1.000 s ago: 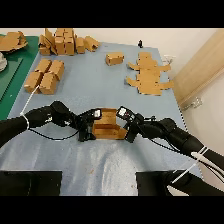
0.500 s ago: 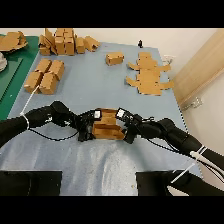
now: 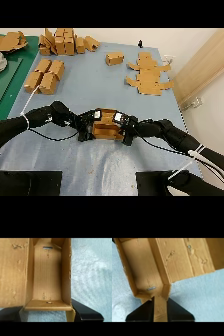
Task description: Fold the box.
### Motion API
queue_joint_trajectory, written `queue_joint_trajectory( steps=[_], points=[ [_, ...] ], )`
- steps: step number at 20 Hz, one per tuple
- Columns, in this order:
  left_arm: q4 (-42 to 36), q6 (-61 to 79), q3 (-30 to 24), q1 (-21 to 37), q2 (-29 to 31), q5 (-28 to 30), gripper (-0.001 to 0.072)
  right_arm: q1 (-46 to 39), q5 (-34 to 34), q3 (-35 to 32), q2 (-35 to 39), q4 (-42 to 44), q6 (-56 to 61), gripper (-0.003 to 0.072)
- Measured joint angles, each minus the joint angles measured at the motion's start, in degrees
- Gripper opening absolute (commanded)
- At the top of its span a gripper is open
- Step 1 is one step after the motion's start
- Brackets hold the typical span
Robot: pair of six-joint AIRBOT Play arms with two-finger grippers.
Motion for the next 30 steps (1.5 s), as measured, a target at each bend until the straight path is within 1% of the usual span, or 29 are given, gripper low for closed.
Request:
queue_joint_trajectory(
  steps=[1, 2, 7, 12, 13, 14, 15, 20, 21, 22, 23, 24, 30],
  points=[
    [0.0, 0.0, 0.0, 0.0, 0.0, 0.0, 0.0602, 0.0, 0.1, 0.0, -0.3, 1.0, -1.1, 0.0066],
    [0.0, 0.0, 0.0, 0.0, 0.0, 0.0, 0.0603, 0.2, 0.3, 0.0, -0.5, 1.8, -2.0, 0.0041],
    [0.0, 0.0, 0.0, 0.0, 0.0, 0.0, 0.0603, 2.3, 0.5, 0.1, -0.8, 3.9, -4.3, 0.0041],
    [0.0, 0.0, 0.0, 0.0, 0.0, 0.0, 0.0603, 3.5, 2.8, 0.1, -1.5, 4.5, -4.8, 0.0043],
    [0.0, 0.0, 0.0, 0.0, 0.0, 0.0, 0.0602, 3.6, 3.1, 0.1, -1.7, 4.7, -4.9, 0.0094],
    [0.0, 0.0, 0.0, 0.0, 0.0, 0.0, 0.0603, 3.7, 3.4, 0.1, -1.8, 4.8, -4.9, 0.0228],
    [0.0, 0.0, 0.0, 0.0, 0.0, 0.0, 0.0603, 3.7, 3.7, 0.1, -1.9, 4.9, -4.9, 0.0241],
    [0.0, 0.0, 0.0, 0.0, -0.1, -0.1, 0.0603, 3.8, 4.0, 0.1, -2.1, 5.6, -4.9, 0.0241],
    [0.0, 0.0, 0.0, 0.0, -0.2, -0.1, 0.0603, 3.8, 4.0, 0.1, -2.2, 5.7, -4.9, 0.0231],
    [-0.1, 0.0, 0.0, 0.0, -0.2, -0.1, 0.0603, 3.8, 4.1, 0.1, -2.2, 5.7, -4.9, 0.0154],
    [-0.1, -0.1, 0.0, 0.0, -0.3, -0.1, 0.0603, 3.8, 4.1, 0.1, -2.2, 5.8, -4.9, 0.0063],
    [-0.1, -0.2, 0.0, 0.0, -0.3, -0.1, 0.0603, 3.8, 4.1, 0.1, -2.2, 6.0, -4.9, 0.0049],
    [0.0, -0.2, 0.0, 0.0, -0.3, -0.2, 0.0603, 3.8, 3.5, 0.1, -2.2, 6.1, -4.9, 0.0052]
  ],
)
